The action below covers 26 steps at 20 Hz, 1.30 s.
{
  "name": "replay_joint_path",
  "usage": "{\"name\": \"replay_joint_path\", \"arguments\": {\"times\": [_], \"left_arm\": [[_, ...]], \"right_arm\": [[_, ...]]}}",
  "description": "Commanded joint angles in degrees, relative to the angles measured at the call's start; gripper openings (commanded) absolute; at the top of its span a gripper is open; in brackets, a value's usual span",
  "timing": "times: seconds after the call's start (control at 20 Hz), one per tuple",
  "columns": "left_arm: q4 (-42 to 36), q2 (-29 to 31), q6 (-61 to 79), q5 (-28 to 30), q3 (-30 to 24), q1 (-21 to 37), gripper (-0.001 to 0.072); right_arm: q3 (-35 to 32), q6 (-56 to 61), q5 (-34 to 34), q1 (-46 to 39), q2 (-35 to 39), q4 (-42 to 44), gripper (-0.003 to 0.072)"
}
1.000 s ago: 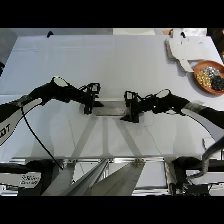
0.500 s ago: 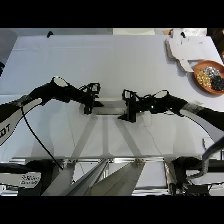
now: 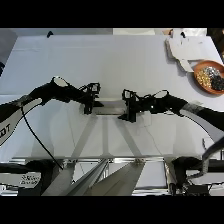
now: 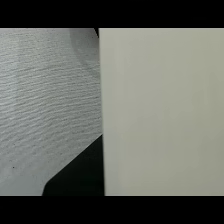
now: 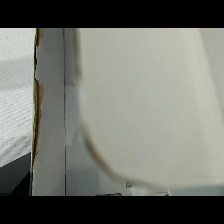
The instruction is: Fold the box and place the chain.
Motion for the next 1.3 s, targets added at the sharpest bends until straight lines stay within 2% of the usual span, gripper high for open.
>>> {"name": "replay_joint_path", "arguments": {"times": [0.0,0.45,0.6,0.9,1.0,1.25], "left_arm": [[0.0,0.0,0.0,0.0,0.0,0.0,0.0014],[0.0,0.0,0.0,0.0,0.0,0.0,0.0014],[0.0,0.0,0.0,0.0,0.0,0.0,0.0014],[0.0,0.0,0.0,0.0,0.0,0.0,0.0014],[0.0,0.0,0.0,0.0,0.0,0.0,0.0014],[0.0,0.0,0.0,0.0,0.0,0.0,0.0014]], "right_arm": [[0.0,0.0,0.0,0.0,0.0,0.0,0.0684],[0.0,0.0,0.0,0.1,0.0,0.0,0.0683],[0.0,0.0,0.0,0.0,0.0,0.0,0.0640],[0.0,0.0,-0.1,0.0,0.0,0.0,0.0638],[0.0,0.0,-0.1,0.1,0.0,0.0,0.0541],[0.0,0.0,-0.1,0.0,0.0,0.0,0.0538]]}}
